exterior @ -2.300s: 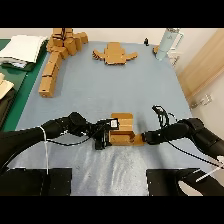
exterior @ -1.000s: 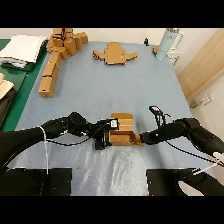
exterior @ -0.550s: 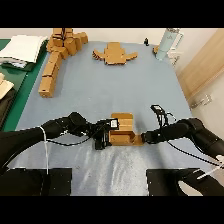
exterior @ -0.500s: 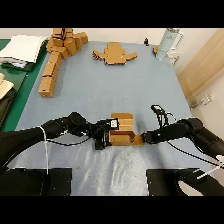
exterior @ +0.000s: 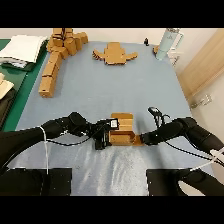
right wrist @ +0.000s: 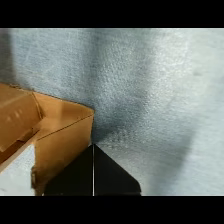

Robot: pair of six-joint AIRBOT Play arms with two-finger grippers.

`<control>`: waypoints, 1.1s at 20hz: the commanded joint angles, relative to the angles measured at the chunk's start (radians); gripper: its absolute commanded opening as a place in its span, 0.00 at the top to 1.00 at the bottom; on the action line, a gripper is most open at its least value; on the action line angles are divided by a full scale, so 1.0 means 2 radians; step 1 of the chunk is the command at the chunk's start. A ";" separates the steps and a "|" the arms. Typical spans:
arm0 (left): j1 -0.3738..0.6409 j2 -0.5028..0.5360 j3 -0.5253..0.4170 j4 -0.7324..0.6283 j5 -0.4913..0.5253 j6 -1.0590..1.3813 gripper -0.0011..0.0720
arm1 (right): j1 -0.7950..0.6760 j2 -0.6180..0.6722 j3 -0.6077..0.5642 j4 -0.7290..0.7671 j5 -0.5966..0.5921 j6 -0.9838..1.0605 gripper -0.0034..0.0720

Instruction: Fold the box.

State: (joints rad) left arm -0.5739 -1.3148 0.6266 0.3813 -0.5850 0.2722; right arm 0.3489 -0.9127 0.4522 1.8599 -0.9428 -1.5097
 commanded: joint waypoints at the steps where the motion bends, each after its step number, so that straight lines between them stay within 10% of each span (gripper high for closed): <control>1: 0.000 0.000 0.000 0.000 0.000 0.000 0.27 | 0.000 0.003 0.000 0.023 0.000 -0.009 0.95; 15: 0.000 0.000 0.000 0.000 0.000 0.000 0.27 | 0.000 0.065 0.016 0.051 -0.022 -0.011 0.93; 17: 0.000 0.000 0.000 0.000 0.000 0.000 0.27 | 0.000 0.065 0.025 0.070 -0.019 -0.023 0.60; 22: 0.000 0.000 0.000 0.000 0.000 0.000 0.27 | 0.001 0.056 0.026 0.099 -0.016 -0.028 0.59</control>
State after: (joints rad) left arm -0.5739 -1.3148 0.6266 0.3813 -0.5850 0.2718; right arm 0.3492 -0.7929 0.4992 2.0167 -0.9787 -1.5536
